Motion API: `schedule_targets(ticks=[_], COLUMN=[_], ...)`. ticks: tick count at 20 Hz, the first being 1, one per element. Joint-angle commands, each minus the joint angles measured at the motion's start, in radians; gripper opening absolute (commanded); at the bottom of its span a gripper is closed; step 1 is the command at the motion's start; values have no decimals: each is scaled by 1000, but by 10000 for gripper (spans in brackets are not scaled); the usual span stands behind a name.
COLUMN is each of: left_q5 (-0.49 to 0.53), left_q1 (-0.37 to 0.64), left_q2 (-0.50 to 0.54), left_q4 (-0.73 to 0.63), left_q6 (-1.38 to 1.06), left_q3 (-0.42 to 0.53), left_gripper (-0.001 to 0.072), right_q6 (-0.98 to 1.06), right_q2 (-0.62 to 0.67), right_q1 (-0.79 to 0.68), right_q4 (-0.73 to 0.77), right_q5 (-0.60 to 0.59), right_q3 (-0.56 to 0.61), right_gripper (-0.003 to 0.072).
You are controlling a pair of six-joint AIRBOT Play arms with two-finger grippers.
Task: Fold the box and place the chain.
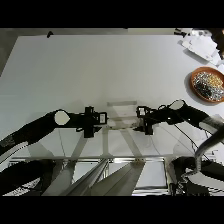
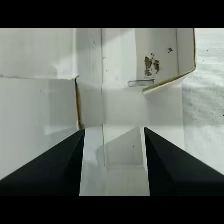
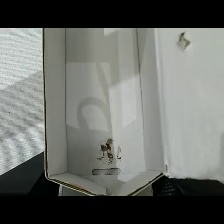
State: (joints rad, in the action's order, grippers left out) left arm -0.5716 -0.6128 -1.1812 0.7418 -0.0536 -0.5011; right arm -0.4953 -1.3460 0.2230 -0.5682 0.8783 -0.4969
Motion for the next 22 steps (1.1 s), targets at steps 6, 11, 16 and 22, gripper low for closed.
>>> schedule_targets(ticks=[6, 11, 16, 22], left_q5=[-51, -35, 43, 37], left_q1=[-19, -23, -37, -47], left_q2=[-33, -33, -33, -33], left_q4=[-41, -76, -126, -302], left_q6=[-60, -104, -104, -214], left_q3=[0, 0, 0, 0], left_gripper=[339, 332, 193, 194], right_q6=[0, 0, 0, 0], right_q2=[0, 0, 0, 0], right_q1=[-1, -1, -1, -1], right_q4=[0, 0, 0, 0], right_q5=[0, 0, 0, 0], right_q3=[-1, -1, -1, -1], right_gripper=[406, 406, 406, 406])
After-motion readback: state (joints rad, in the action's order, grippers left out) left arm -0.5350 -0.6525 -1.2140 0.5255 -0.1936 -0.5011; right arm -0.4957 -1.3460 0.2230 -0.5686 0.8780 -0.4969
